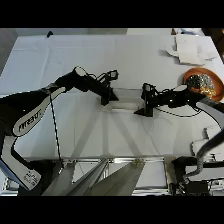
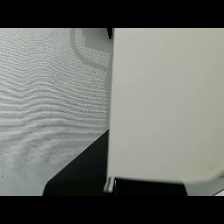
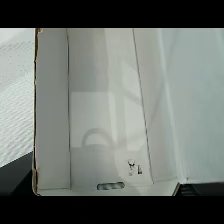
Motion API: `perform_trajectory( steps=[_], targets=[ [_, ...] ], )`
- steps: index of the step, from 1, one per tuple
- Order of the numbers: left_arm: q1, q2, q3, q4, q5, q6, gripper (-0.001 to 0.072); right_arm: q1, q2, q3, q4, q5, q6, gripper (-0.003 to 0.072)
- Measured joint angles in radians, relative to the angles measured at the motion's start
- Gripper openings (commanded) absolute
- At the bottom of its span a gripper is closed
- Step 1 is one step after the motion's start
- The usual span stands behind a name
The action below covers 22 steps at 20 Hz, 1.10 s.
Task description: Fold the box and place the chain.
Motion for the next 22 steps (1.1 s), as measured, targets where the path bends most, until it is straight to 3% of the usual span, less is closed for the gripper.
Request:
perform_trajectory(
  steps=[15,17,19,22],
  targets=[
    [0.000,0.000,0.000,-0.001,0.001,0.000,0.0013,0.000,0.000,0.000,0.001,0.002,-0.007,0.0667],
    [0.000,0.000,0.000,-0.001,0.001,0.000,0.0013,0.000,0.000,0.000,0.001,0.002,-0.007,0.0618],
    [0.000,0.000,0.000,-0.001,0.001,0.000,0.0013,0.000,0.000,0.000,0.001,-0.001,-0.007,0.0502],
    [0.000,0.000,0.000,-0.001,0.001,0.000,0.0013,0.000,0.000,0.000,-0.002,-0.002,-0.007,0.0503]
  ],
)
